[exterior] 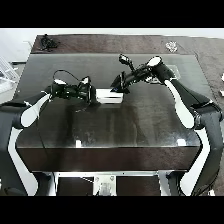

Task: Fold the box and place the chain.

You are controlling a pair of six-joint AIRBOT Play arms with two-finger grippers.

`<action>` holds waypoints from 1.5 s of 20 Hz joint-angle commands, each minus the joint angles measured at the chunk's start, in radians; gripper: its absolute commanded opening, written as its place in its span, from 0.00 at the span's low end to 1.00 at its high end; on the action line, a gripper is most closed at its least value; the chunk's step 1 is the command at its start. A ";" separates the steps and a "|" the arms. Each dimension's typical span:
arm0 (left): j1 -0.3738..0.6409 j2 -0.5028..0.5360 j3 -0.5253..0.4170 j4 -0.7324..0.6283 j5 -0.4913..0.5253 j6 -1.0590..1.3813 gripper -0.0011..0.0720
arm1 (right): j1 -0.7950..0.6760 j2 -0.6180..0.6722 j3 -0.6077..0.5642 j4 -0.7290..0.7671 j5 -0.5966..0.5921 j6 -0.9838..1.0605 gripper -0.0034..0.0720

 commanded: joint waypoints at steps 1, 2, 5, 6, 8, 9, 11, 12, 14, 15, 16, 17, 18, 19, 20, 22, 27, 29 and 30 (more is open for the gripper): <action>-0.001 0.000 0.000 0.001 -0.001 0.001 0.52 | 0.000 0.002 0.018 -0.002 -0.003 -0.002 0.51; -0.001 0.000 0.000 0.001 -0.001 0.001 0.52 | 0.000 0.002 0.018 -0.005 -0.003 -0.002 0.51; -0.001 0.000 0.000 0.001 -0.001 0.001 0.52 | -0.001 0.002 0.017 -0.012 -0.004 -0.002 0.54; -0.001 0.000 0.000 0.001 -0.001 0.001 0.52 | 0.000 0.002 0.017 -0.026 -0.006 -0.002 0.54; -0.001 0.000 0.000 0.001 -0.001 0.001 0.52 | 0.000 0.002 0.017 -0.045 -0.008 -0.002 0.54; -0.001 0.000 0.000 0.001 -0.001 0.001 0.52 | 0.000 0.002 0.017 -0.049 -0.013 -0.002 0.54; -0.001 0.000 0.000 0.001 -0.001 0.001 0.52 | 0.001 0.002 0.017 -0.049 -0.031 -0.002 0.54; -0.001 0.000 0.000 0.001 -0.001 0.001 0.52 | 0.004 0.002 0.017 -0.050 -0.038 -0.002 0.54; -0.001 0.000 0.000 0.001 -0.001 0.002 0.52 | 0.011 0.002 0.017 -0.061 -0.041 -0.002 0.54; -0.001 0.000 0.000 0.001 -0.001 0.001 0.52 | 0.016 0.002 0.017 -0.068 -0.041 -0.002 0.54; -0.001 0.000 0.000 0.001 -0.001 0.001 0.52 | 0.021 0.002 0.017 -0.072 -0.040 -0.001 0.54; -0.001 0.000 0.000 0.001 -0.001 0.001 0.52 | 0.025 0.002 0.017 -0.076 -0.040 0.002 0.54; -0.001 0.000 0.000 0.001 -0.001 0.001 0.52 | 0.029 0.002 0.017 -0.076 -0.036 0.002 0.54; -0.001 0.000 0.000 0.001 -0.001 0.001 0.52 | 0.034 0.002 0.017 -0.075 -0.026 0.003 0.54; -0.001 0.000 0.000 0.001 -0.001 0.001 0.52 | 0.036 0.002 0.017 -0.076 -0.018 0.010 0.54; -0.001 0.000 0.000 0.001 -0.001 0.001 0.52 | 0.038 0.002 0.017 -0.076 -0.005 0.010 0.54; -0.001 0.000 0.000 0.001 -0.001 0.001 0.52 | 0.038 0.002 0.000 -0.084 0.006 0.028 0.54; -0.001 0.000 0.000 0.001 -0.001 0.001 0.52 | 0.038 0.002 -0.024 -0.084 0.006 0.028 0.54; -0.001 0.000 0.000 0.001 -0.001 0.001 0.52 | 0.038 0.002 -0.036 -0.084 0.005 0.026 0.54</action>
